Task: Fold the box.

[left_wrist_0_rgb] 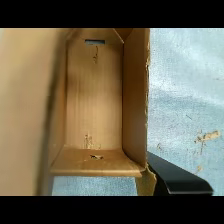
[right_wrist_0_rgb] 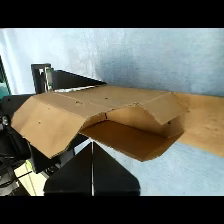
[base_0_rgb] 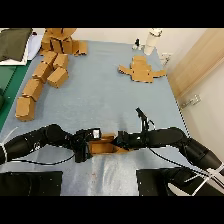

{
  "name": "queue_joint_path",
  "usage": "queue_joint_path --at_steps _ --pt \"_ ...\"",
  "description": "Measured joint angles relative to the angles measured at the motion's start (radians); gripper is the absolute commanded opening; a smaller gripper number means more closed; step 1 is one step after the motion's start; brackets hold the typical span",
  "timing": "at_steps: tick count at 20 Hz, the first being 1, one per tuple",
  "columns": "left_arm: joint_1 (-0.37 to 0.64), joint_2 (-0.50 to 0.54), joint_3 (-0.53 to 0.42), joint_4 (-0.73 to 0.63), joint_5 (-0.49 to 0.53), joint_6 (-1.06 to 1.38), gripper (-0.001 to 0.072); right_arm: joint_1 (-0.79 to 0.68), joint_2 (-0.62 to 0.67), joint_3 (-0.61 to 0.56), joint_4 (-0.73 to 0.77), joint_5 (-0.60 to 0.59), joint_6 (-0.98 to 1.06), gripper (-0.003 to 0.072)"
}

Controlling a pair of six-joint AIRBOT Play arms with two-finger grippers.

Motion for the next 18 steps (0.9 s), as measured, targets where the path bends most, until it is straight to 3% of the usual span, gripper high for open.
queue_joint_path --at_steps 1,10,18 --pt "0.0 -0.001 0.0 0.0 0.002 -0.006 0.0533 0.0 0.0 0.0 0.0 0.001 0.0 0.0003" --pt "0.0 -0.009 0.001 0.003 0.001 -0.012 0.0531 0.0 -0.018 0.0 0.0 0.069 -0.002 0.0002" --pt "-0.001 -0.009 0.001 0.004 0.001 -0.013 0.0531 -0.024 -0.281 0.067 -0.004 0.205 -0.15 0.0001"
